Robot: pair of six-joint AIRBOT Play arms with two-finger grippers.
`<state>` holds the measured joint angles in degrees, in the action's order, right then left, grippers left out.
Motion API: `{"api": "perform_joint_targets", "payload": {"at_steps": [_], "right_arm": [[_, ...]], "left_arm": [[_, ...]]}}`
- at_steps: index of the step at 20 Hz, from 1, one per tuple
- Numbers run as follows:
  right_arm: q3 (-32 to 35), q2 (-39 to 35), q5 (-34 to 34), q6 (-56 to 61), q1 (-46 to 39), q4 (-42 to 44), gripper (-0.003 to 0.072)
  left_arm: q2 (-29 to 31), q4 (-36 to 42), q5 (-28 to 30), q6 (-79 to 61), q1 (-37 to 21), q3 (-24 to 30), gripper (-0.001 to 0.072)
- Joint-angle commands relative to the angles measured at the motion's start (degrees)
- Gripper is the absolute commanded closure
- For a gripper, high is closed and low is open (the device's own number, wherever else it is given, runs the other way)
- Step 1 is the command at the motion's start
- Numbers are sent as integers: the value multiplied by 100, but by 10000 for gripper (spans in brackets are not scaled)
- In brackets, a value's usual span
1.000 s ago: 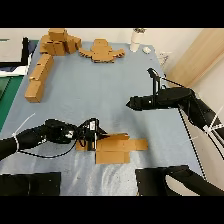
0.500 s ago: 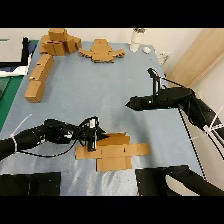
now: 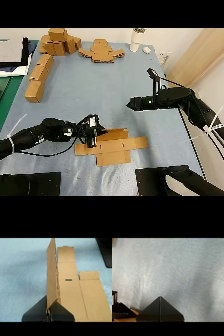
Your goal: Fold the box.
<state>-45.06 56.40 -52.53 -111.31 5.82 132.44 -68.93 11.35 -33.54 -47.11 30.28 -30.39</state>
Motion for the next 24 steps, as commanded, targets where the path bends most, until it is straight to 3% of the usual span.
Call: {"api": "perform_joint_targets", "payload": {"at_steps": [1, 18, 24], "right_arm": [[2, -2, 7, -37, 2, -2, 683], [2, -4, 4, -74, 2, 2, 683], [2, -4, 24, -83, 2, 2, 683]], "left_arm": [[20, -7, -4, -22, 2, -35, 694], [-162, -4, -542, 142, 7, 221, 693], [44, 114, 280, -708, -2, -68, 694]]}}
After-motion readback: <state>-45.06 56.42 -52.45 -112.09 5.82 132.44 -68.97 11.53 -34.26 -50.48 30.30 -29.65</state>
